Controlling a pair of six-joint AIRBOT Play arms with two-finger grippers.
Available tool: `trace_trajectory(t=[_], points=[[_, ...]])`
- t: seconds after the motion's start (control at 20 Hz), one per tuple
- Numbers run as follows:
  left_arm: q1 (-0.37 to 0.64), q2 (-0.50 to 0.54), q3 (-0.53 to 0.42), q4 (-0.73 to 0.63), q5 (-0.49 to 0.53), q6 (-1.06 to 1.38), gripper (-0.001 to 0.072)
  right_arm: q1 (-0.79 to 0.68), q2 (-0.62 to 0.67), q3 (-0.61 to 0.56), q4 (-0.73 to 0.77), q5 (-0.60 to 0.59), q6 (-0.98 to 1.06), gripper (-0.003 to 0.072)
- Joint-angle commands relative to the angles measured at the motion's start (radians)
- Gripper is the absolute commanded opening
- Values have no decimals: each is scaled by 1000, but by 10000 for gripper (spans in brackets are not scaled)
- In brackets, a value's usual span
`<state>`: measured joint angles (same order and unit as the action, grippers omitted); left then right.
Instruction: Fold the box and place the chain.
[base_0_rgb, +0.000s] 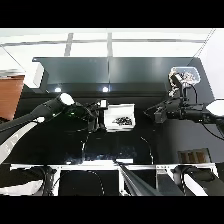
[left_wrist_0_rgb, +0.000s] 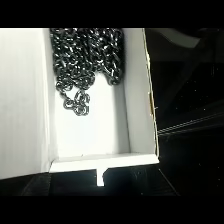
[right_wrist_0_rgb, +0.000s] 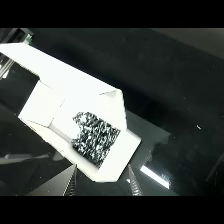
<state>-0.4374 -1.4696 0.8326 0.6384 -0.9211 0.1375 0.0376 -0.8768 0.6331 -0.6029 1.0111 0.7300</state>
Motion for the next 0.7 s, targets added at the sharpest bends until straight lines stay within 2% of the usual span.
trace_trajectory(t=[0.0,0.25,0.3,0.35,0.45,0.55,0.6,0.65], points=[[-4,-5,0,5,1,13,560,0,0,0,0,-3,0,372],[-4,-6,0,-11,1,12,557,0,0,0,0,-7,0,372],[-4,-6,0,-11,1,12,496,0,0,0,3,-21,1,372],[-4,-6,0,-11,0,12,477,0,0,0,30,-60,43,371],[-4,-6,1,-11,0,12,477,14,-2,0,159,-211,158,371],[-4,-6,1,-11,9,12,477,69,-31,2,156,-390,217,376],[-4,-6,1,-10,19,12,477,90,-63,14,160,-418,225,528],[-4,-6,1,-11,27,12,477,108,-113,46,159,-389,224,666]])
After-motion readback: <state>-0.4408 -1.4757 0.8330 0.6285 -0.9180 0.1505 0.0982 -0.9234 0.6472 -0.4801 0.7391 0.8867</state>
